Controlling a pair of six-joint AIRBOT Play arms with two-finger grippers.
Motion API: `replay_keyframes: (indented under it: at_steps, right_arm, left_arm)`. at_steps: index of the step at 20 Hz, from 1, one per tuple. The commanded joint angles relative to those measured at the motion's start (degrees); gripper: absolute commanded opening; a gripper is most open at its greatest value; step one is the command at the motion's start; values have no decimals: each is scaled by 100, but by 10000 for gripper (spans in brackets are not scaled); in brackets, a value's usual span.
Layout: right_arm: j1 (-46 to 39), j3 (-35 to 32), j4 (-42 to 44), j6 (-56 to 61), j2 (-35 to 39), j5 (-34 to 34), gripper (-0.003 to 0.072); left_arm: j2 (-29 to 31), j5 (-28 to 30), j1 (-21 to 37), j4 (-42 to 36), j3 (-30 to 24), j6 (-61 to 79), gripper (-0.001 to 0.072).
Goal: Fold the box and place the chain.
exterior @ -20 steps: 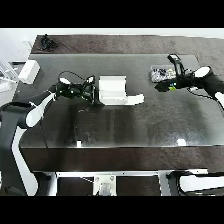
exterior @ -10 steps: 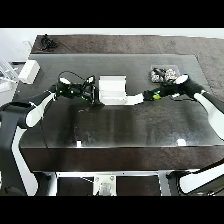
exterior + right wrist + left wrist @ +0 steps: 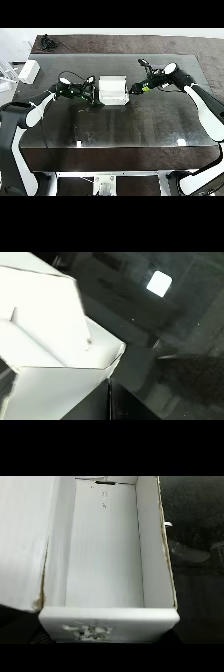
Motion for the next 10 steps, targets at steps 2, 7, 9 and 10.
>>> replay_keyframes:
  at_steps: [2,7,9,10]
  right_arm:
    - [55,282,-125,205,-2,372,4]
    - [52,280,-125,205,-72,396,292]
    - [55,280,-109,212,-111,398,293]
    - [61,280,9,229,-122,400,293]
  left_arm:
    - [-2,7,4,0,4,-2,355]
    - [-2,2,4,0,4,-2,355]
    - [-2,4,4,0,4,-2,355]
    - [-2,4,4,0,4,0,355]
